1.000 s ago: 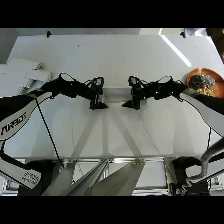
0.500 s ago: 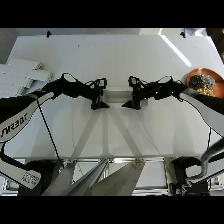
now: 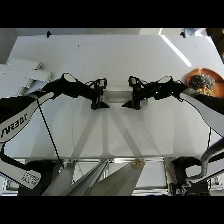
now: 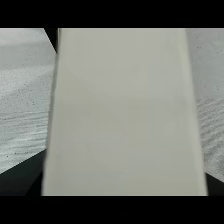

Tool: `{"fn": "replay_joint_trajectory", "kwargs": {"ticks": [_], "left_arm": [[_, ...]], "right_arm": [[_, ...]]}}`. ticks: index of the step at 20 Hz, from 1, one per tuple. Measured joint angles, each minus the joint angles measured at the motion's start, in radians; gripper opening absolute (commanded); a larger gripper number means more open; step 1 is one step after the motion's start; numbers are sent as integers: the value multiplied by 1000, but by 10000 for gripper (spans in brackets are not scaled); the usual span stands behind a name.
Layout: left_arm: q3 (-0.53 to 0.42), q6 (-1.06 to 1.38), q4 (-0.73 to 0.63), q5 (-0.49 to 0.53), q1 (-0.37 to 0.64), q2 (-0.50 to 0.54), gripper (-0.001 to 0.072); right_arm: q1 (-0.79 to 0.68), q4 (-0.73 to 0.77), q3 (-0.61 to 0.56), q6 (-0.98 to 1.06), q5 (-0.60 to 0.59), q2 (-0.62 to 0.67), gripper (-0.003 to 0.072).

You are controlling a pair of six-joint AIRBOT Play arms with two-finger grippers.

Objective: Fold the box and place the chain.

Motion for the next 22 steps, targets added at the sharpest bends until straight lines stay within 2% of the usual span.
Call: {"fn": "replay_joint_trajectory", "kwargs": {"ticks": [5, 6, 7, 17, 22], "left_arm": [[0, 0, 1, 0, 0, 0, 346], [0, 0, 2, 0, 0, 0, 346], [0, 0, 2, 0, 0, 0, 346], [0, 1, 2, 1, 0, 0, 346], [0, 1, 2, 1, 0, 0, 346]], "right_arm": [[0, 0, 0, 0, 0, 0, 540], [0, 1, 0, 0, 0, 0, 612], [0, 3, 0, 0, -2, 0, 720], [0, -3, 0, 8, 5, 30, 713], [0, -137, 0, 127, 9, 114, 709]]}}
